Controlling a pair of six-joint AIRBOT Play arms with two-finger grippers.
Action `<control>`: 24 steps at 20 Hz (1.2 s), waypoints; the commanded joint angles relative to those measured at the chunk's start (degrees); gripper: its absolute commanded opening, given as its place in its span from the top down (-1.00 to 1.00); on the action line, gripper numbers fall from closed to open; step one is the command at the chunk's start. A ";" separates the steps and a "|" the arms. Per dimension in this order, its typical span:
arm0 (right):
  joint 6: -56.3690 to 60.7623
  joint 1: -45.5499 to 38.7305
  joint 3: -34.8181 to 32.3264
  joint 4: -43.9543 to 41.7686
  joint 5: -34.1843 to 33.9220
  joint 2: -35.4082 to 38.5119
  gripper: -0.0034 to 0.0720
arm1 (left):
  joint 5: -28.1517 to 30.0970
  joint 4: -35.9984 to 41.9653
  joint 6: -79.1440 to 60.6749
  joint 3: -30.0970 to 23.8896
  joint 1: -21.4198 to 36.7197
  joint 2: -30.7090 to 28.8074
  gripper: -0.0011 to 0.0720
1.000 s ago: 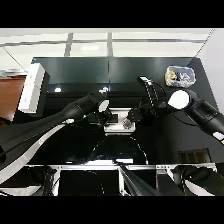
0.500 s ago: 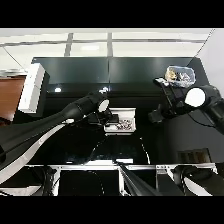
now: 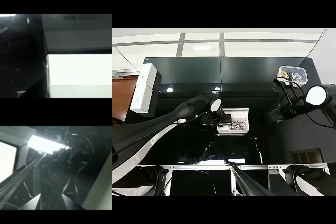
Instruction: Fold the box and place the chain.
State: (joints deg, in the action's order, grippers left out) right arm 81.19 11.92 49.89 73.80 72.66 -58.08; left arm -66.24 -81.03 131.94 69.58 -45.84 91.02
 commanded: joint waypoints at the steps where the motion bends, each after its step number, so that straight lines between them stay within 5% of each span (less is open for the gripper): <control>1: -0.02 -0.13 -0.02 -0.35 -0.02 0.04 0.05 | -0.55 0.02 0.52 0.61 0.07 -0.42 -0.18; 2: -0.02 -0.13 -0.02 -1.01 0.26 0.04 0.05 | -0.48 -0.70 0.52 1.07 -0.11 -0.96 -0.42; 8: 0.00 -0.13 -0.02 -3.02 -1.84 0.04 0.06 | -8.44 -15.30 -5.92 -0.02 -4.31 -11.41 -0.45; 12: 1.16 -0.13 -0.02 -3.30 -2.40 0.04 0.06 | -0.61 -19.39 0.04 -14.64 -0.48 -25.03 -0.45; 16: 1.14 -0.13 -0.02 -3.28 -2.69 0.02 0.05 | 16.83 -0.50 -16.28 -31.71 12.44 -36.52 -0.44; 17: 1.14 -0.13 -0.02 -3.28 -2.97 0.02 0.05 | 17.33 10.19 -28.02 -34.05 16.39 -37.00 -0.44; 20: 1.09 -0.13 -0.02 -3.28 -3.08 0.02 0.05 | 5.66 41.57 -69.99 -36.76 24.81 -33.35 -0.45; 21: 1.07 -0.13 -0.02 -3.28 -3.23 0.02 0.05 | 3.41 43.28 -79.45 -36.74 24.92 -31.85 -0.59; 22: 1.07 -0.13 -0.02 -3.26 -3.56 0.02 0.05 | 3.50 42.66 -86.53 -36.74 24.39 -30.58 -1.00; 24: 1.07 -0.13 -0.02 -3.26 -3.89 0.02 0.05 | 6.93 40.61 -98.38 -36.74 23.12 -28.94 -1.00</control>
